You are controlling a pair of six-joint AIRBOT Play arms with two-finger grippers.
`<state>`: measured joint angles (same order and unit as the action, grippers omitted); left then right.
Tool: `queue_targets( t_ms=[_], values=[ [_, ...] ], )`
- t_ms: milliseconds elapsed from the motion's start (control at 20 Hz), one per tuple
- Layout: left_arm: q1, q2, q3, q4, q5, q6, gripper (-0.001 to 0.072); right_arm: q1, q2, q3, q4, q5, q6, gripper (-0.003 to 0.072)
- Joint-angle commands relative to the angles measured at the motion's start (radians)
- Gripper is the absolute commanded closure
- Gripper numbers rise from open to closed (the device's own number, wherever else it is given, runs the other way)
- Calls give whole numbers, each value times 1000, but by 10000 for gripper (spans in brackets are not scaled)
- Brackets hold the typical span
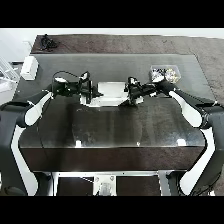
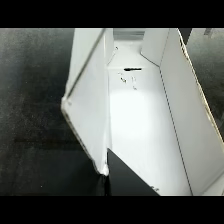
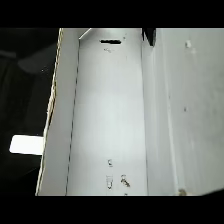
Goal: Fold the box and place the chain.
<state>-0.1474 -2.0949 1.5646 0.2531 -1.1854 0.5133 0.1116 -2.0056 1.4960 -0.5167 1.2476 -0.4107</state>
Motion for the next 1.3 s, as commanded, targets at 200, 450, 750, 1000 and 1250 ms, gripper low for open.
queue_targets(
  t_ms=[200, 450, 750, 1000, 1250],
  values=[
    [0, 1, 1, 0, 0, 0, 688, 1, -2, 0, -10, 2, -1, 19],
    [0, 1, 1, 0, 0, 0, 688, 2, -6, 0, -18, 4, -2, 36],
    [0, 1, 1, 0, 0, 0, 688, 1, -6, 1, -18, 3, -2, 80],
    [0, 1, 1, 0, 0, 0, 689, 1, -6, 1, -18, 3, -2, 121],
    [0, 1, 1, 0, 0, 0, 689, -7, -6, -1, -19, 2, -16, 121]
  ],
)
